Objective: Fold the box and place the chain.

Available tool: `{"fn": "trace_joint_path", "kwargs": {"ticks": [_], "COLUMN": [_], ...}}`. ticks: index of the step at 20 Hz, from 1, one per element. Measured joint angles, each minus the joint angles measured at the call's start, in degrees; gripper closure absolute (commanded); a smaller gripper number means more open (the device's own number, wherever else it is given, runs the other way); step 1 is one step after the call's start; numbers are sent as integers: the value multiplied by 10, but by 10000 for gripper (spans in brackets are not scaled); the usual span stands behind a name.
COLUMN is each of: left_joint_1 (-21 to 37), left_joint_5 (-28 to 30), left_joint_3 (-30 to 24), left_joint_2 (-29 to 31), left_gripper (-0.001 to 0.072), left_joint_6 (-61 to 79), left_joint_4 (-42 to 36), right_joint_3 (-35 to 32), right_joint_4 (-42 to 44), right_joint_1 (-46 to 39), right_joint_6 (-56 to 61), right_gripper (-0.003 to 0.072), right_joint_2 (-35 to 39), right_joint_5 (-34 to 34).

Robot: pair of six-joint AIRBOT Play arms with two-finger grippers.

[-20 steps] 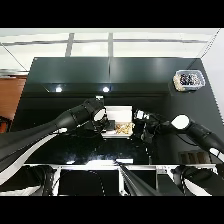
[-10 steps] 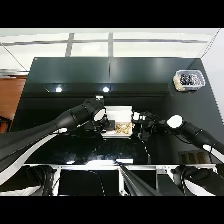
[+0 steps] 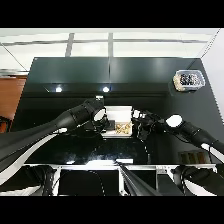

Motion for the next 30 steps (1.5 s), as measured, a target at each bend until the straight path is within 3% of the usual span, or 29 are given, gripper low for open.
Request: {"fn": "trace_joint_path", "kwargs": {"ticks": [8, 13, 16, 18, 19, 21, 26, 30], "left_joint_1": [0, 0, 0, 0, 0, 0, 0, 0], "left_joint_5": [0, 1, 1, 1, 1, 1, 1, 3], "left_joint_3": [0, 0, 0, 0, 0, 0, 0, 0], "left_joint_2": [0, 0, 0, 0, 0, 0, 0, 0], "left_gripper": [679, 679, 679, 679, 679, 679, 679, 679], "left_joint_6": [0, 0, 0, 0, 0, 0, 0, 0], "left_joint_4": [0, 0, 0, 0, 0, 0, 0, 0], "right_joint_3": [1, 35, 57, 63, 65, 68, 73, 82], "right_joint_4": [-14, -30, 16, 47, 50, 59, 39, 10], "right_joint_1": [-33, -80, -90, -79, -69, -42, -41, -121], "right_joint_6": [114, 269, 372, 437, 466, 511, 571, 580], "right_gripper": [666, 666, 665, 663, 613, 361, 353, 354], "right_joint_2": [61, 148, 173, 178, 178, 172, 166, 179], "right_joint_5": [12, 117, 193, 207, 206, 200, 187, 246]}}
